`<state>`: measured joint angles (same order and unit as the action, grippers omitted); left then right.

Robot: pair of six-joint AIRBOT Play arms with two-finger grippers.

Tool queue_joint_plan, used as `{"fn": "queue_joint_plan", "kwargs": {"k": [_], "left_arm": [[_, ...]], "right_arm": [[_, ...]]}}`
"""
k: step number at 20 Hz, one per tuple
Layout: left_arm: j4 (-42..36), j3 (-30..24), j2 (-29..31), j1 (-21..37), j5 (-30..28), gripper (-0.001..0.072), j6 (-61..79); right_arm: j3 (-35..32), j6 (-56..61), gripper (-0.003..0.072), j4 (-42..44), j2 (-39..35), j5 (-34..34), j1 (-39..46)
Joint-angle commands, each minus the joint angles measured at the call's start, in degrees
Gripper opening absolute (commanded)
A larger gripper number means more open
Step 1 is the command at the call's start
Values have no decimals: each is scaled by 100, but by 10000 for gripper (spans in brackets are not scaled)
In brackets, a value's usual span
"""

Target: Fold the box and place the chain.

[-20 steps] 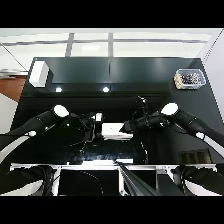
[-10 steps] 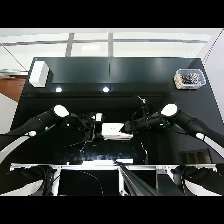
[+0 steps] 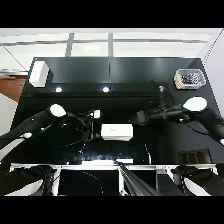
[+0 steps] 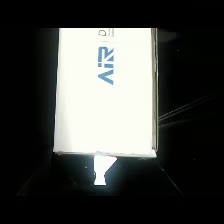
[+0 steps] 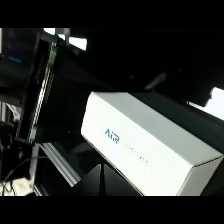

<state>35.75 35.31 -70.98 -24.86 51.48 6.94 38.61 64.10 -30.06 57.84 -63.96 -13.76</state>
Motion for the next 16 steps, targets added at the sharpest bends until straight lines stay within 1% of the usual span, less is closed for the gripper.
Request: {"fn": "queue_joint_plan", "kwargs": {"k": [1,3,5,6,8,10,16], "left_arm": [[457,4,579,118,236,710,-605],[763,4,1012,179,363,710,-1078],[831,4,1384,168,382,710,-1499],[815,24,1493,133,380,710,-1705],[826,142,1491,-2,280,710,-2310],[831,339,1272,-262,197,710,-2575],[772,1154,57,-1143,-505,710,-2723]], "right_arm": [[31,-2,37,-81,-485,-302,748],[31,-7,37,-85,-509,-402,1038],[31,-31,37,-153,-509,-369,1167],[31,-57,37,-166,-509,-330,1185],[31,-70,37,-166,-509,-214,1185],[31,-70,37,-166,-507,-131,1185],[31,-68,37,-164,-507,-151,1185]]}}
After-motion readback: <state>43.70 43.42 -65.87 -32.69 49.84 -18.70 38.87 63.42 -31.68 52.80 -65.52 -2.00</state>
